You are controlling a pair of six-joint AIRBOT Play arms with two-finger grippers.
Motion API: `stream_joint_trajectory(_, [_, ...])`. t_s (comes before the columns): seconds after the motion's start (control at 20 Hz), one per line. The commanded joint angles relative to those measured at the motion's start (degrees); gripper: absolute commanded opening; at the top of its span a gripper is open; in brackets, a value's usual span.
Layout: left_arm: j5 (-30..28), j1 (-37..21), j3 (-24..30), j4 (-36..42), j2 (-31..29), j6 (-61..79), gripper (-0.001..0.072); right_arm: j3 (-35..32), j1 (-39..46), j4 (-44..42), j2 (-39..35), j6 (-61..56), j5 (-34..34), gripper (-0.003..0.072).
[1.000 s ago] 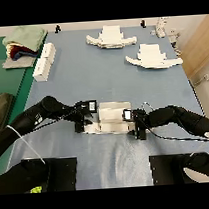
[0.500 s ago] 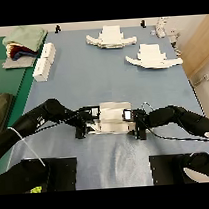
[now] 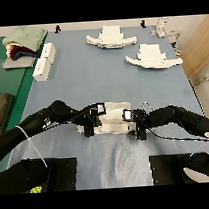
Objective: Fold the box.
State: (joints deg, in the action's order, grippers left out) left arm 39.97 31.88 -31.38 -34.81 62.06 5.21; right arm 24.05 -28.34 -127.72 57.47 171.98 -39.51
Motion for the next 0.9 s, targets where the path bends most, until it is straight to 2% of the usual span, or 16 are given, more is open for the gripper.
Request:
stream_joint_trajectory(0.0, [-0.92,0.66,0.00,2.45,0.13,1.40,0.0045,0.04,0.00,-0.02,-0.02,0.02,0.04,0.0518])
stream_joint_trajectory(0.1, [-0.81,0.66,0.00,2.49,0.13,1.40,0.0048,0.04,0.00,-0.02,-0.02,0.02,0.02,0.0518])
stream_joint_trajectory(0.15, [-0.81,0.68,0.02,2.56,0.13,1.38,0.0169,0.04,0.00,-0.02,-0.02,0.02,0.02,0.0518])
stream_joint_trajectory(0.2, [-0.81,0.68,0.02,3.06,0.24,1.27,0.0370,0.04,0.00,-0.02,-0.02,0.02,0.02,0.0518])
stream_joint_trajectory(0.4, [-0.44,0.66,0.02,4.22,1.77,1.22,0.0369,0.04,0.00,-0.02,-0.02,0.00,0.02,0.0518])
stream_joint_trajectory(0.45, [-0.42,0.66,0.02,4.26,2.27,1.22,0.0444,0.04,0.00,-0.02,-0.02,0.02,0.02,0.0518])
stream_joint_trajectory(0.5, [-0.42,0.66,0.02,4.31,2.69,1.20,0.0603,0.04,0.00,-0.02,-0.02,0.02,0.02,0.0517])
stream_joint_trajectory(0.55, [-0.48,0.66,0.02,4.42,2.93,1.18,0.0625,0.04,0.00,-0.02,-0.02,0.02,0.02,0.0518])
stream_joint_trajectory(0.7, [-0.52,0.66,0.00,4.39,2.89,1.16,0.0624,0.04,0.00,-0.02,-0.02,0.00,0.04,0.0517])
stream_joint_trajectory(0.75, [-0.50,0.66,0.00,4.37,2.89,0.66,0.0597,0.04,0.00,-0.02,-0.02,0.02,0.02,0.0518])
stream_joint_trajectory(0.8, [-0.42,0.66,-0.04,4.02,2.86,-1.70,0.0424,0.04,0.00,-0.02,-0.02,0.02,0.02,0.0518])
stream_joint_trajectory(0.85, [-0.33,0.66,-0.22,2.62,2.73,-4.48,0.0217,0.04,0.00,-0.02,-0.02,0.02,0.04,0.0518])
